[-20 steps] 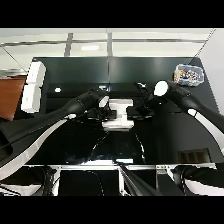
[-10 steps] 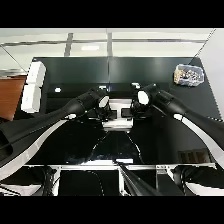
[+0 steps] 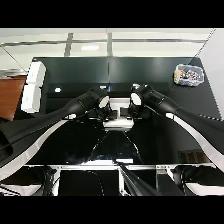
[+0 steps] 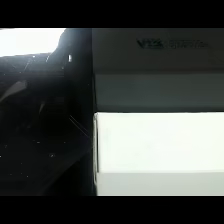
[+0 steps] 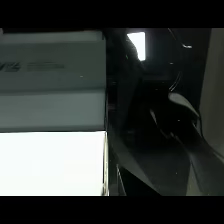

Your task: Fold the box and place the chain.

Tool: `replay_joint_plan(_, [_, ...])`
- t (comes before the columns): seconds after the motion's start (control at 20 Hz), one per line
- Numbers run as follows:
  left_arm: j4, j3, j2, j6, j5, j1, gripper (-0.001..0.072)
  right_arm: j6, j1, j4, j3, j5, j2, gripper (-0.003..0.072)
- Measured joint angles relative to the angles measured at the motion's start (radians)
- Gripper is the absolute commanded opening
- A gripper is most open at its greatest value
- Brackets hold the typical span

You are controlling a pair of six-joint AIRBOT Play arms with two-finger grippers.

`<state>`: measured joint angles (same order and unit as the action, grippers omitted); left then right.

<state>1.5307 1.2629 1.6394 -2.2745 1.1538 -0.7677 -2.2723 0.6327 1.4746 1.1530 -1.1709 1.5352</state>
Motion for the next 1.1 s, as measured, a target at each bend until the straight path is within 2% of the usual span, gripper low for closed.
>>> replay_joint_plan(0.1, [-0.002, 0.000, 0.000, 0.000, 0.000, 0.000, 0.0032, -0.015, 0.000, 0.003, 0.001, -0.005, 0.004, 0.0019])
replay_joint_plan(0.25, [0.000, 0.000, 0.000, 0.005, -0.001, 0.000, 0.0032, -0.020, 0.000, 0.006, 0.002, -0.013, 0.007, 0.0017])
replay_joint_plan(0.35, [0.000, 0.000, 0.000, 0.002, 0.001, 0.000, 0.0032, -0.009, 0.000, 0.005, 0.002, -0.013, 0.008, 0.0037])
replay_joint_plan(0.4, [0.000, 0.000, 0.000, 0.001, 0.002, 0.000, 0.0031, -0.003, -0.001, 0.001, 0.002, -0.013, 0.008, 0.0229])
replay_joint_plan(0.45, [0.000, 0.000, 0.000, -0.004, 0.010, 0.000, 0.0032, 0.004, -0.002, 0.000, 0.001, -0.017, 0.010, 0.0311])
replay_joint_plan(1.0, [0.003, 0.000, 0.000, 0.001, 0.009, 0.001, 0.0032, 0.084, -0.002, -0.031, 0.001, 0.004, 0.010, 0.0304])
replay_joint_plan(1.05, [0.003, 0.000, 0.000, 0.001, 0.009, 0.001, 0.0031, 0.091, -0.002, -0.034, 0.001, 0.006, 0.010, 0.0207])
replay_joint_plan(1.1, [0.002, 0.000, 0.000, 0.001, 0.009, 0.001, 0.0032, 0.095, -0.002, -0.035, 0.001, 0.007, 0.010, 0.0191])
